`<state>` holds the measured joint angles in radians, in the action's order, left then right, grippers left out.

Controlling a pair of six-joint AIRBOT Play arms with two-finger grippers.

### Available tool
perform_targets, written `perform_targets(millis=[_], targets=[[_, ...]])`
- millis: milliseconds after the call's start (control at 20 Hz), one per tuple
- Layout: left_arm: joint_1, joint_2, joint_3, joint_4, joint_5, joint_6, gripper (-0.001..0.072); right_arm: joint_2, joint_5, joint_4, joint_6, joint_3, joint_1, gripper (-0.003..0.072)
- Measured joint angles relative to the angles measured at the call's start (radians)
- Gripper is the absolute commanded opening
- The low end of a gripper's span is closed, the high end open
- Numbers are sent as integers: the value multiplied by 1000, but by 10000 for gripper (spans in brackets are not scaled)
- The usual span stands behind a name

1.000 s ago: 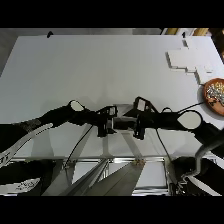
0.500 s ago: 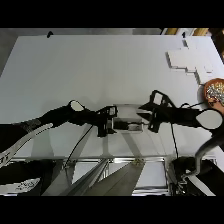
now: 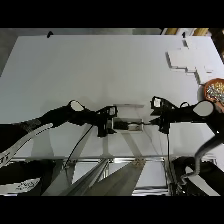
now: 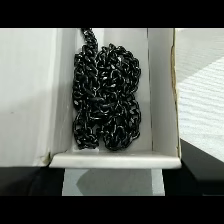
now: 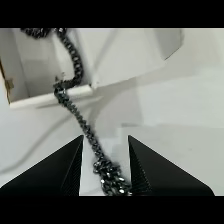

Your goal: Fold the box and place the chain.

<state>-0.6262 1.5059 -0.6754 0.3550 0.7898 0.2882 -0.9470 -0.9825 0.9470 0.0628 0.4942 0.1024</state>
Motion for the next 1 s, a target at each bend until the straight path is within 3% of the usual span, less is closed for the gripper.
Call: perform_targets(millis=[400,500,550,800,1000], targets=[[0,0,0,0,0,0,205,-171,44,-2,-143,-2,74,307],[0,0,0,0,0,0,205,-200,64,-16,-156,-2,84,65],[0,0,0,0,0,0,205,-209,70,-23,-158,-2,86,17],[0,0,0,0,0,0,205,-202,59,-18,-102,-2,92,17],[0,0,0,0,0,0,205,-102,30,-4,22,-2,93,17]])
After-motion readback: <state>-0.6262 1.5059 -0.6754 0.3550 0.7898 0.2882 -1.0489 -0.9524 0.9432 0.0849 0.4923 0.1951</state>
